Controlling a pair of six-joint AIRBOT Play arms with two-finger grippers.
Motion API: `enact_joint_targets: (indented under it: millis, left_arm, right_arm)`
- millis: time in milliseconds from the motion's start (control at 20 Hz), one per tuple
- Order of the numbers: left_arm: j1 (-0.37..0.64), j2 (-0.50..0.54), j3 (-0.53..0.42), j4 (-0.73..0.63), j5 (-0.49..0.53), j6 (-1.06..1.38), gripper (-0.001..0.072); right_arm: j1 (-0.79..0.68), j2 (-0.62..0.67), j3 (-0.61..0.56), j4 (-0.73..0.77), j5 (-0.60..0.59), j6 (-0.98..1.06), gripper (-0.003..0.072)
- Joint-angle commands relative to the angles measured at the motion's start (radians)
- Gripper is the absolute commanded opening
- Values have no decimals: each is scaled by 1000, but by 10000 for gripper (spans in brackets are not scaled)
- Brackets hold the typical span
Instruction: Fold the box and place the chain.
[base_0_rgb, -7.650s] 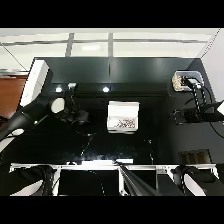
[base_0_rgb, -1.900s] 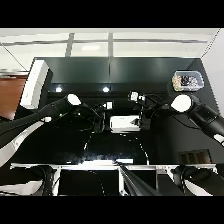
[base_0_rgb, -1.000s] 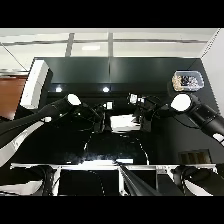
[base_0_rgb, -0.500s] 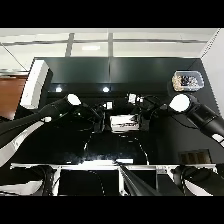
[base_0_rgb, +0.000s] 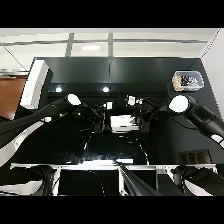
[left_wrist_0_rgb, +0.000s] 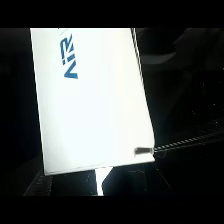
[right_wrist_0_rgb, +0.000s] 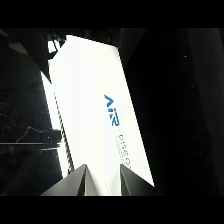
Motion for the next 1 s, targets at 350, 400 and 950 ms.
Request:
enact_joint_targets:
  millis: [350,400,950]
  left_arm:
    - [0,0,1,0,0,-1,489]
    - [0,0,1,0,0,0,489]
    - [0,0,1,0,0,-1,489]
  right_arm:
    - [1,-7,-6,0,3,1,128]
    - [1,-10,-6,0,6,1,128]
    - [1,-12,-6,4,19,2,212]
